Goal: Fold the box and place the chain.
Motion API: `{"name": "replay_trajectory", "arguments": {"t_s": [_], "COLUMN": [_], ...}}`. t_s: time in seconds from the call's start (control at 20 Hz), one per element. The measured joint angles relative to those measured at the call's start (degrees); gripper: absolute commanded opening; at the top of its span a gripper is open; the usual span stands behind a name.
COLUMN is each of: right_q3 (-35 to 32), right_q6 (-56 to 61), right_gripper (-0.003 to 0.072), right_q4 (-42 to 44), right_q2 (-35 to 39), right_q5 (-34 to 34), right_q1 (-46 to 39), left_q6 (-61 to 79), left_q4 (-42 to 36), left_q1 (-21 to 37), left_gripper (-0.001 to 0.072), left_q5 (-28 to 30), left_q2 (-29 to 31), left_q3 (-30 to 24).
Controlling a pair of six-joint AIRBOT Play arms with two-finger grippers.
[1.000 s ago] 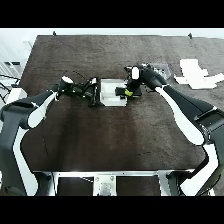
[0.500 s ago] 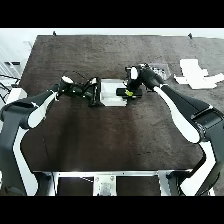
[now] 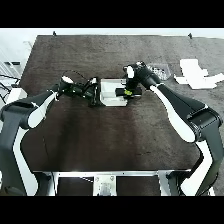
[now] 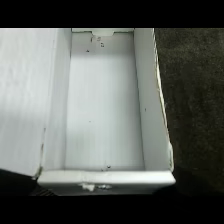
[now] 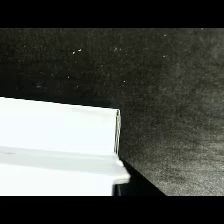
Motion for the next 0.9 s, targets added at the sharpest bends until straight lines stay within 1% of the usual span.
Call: {"name": "replay_trajectory", "arguments": {"t_s": [0.2, 0.25, 0.3, 0.5, 0.55, 0.6, 0.7, 0.75, 0.85, 0.9], "right_q3": [0.1, 0.1, 0.1, 0.1, 0.2, 0.2, 0.2, 0.2, 0.2, 0.4], "right_q6": [-0.1, -0.2, -0.7, -0.4, -0.4, -0.4, -0.3, -0.3, -0.3, -0.3], "right_gripper": [0.0020, 0.0129, 0.0193, 0.0215, 0.0294, 0.0318, 0.0319, 0.0351, 0.0443, 0.0450], "right_q4": [-0.5, -0.6, -0.7, -0.9, -1.0, -1.2, -1.2, -1.2, -1.2, -1.2], "right_q2": [-0.1, -0.1, -0.1, -0.1, -0.1, -0.1, 0.0, 0.0, 0.3, 0.5], "right_q5": [0.2, 0.2, 0.5, 0.7, 0.6, 0.5, 0.5, 0.5, 0.4, 0.4], "right_q1": [0.5, 0.5, 0.5, 0.6, 0.6, 0.6, 0.6, 0.5, 0.5, 0.5], "left_q6": [0.1, 0.1, 0.3, 0.2, 0.2, 0.2, 0.2, 0.2, 0.2, 0.2], "left_q4": [0.1, 0.1, 0.2, 0.2, 0.2, 0.2, 0.1, 0.1, 0.0, 0.0], "left_q1": [0.0, 0.0, 0.0, 0.0, 0.0, 0.0, 0.1, 0.0, 0.1, 0.1], "left_gripper": [0.0407, 0.0407, 0.0407, 0.0407, 0.0407, 0.0407, 0.0407, 0.0407, 0.0407, 0.0407], "left_q5": [0.0, 0.1, 0.2, 0.3, 0.3, 0.3, 0.2, 0.2, 0.2, 0.2], "left_q2": [0.0, 0.0, 0.0, 0.0, 0.0, 0.0, 0.0, 0.0, 0.0, 0.0], "left_q3": [0.0, 0.0, 0.0, 0.0, 0.0, 0.0, 0.0, 0.0, 0.0, 0.0]}}
